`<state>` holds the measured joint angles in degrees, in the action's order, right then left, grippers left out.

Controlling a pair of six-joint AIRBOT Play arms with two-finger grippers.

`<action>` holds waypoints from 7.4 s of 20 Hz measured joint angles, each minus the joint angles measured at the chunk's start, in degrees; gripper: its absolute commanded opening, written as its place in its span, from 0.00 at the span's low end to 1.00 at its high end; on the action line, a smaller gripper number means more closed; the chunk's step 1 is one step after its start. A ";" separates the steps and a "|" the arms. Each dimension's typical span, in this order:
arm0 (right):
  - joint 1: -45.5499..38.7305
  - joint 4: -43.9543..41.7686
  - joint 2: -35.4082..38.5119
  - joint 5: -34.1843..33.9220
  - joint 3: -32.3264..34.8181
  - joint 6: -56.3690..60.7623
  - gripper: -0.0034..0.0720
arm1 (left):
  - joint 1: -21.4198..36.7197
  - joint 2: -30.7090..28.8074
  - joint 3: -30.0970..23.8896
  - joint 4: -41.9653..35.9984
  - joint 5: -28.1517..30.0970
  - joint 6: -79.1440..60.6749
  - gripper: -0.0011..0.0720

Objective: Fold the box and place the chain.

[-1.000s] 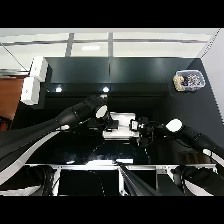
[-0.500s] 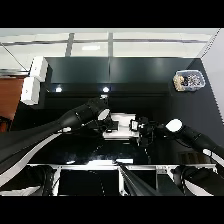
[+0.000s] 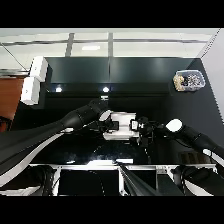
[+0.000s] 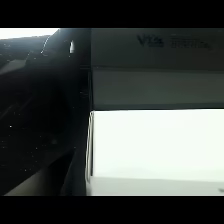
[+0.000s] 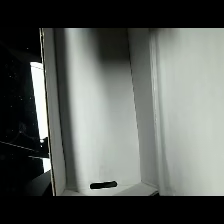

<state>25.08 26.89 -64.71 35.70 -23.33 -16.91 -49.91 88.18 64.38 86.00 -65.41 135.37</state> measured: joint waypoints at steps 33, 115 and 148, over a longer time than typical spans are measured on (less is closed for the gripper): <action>0.02 1.55 0.70 -0.70 -0.31 3.17 0.98 | -0.02 1.11 0.96 -0.35 -1.97 -0.17 0.05; -27.26 -6.14 -3.56 32.57 -1.75 70.75 0.85 | 0.11 2.19 2.82 2.01 -3.61 -0.28 0.06; 7.61 35.87 -3.63 18.01 -21.79 124.37 0.53 | 0.37 2.19 2.82 2.27 -2.71 -0.28 0.06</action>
<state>32.69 62.76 -68.34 53.71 -45.12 107.46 -49.54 90.37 67.20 88.27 -68.12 135.09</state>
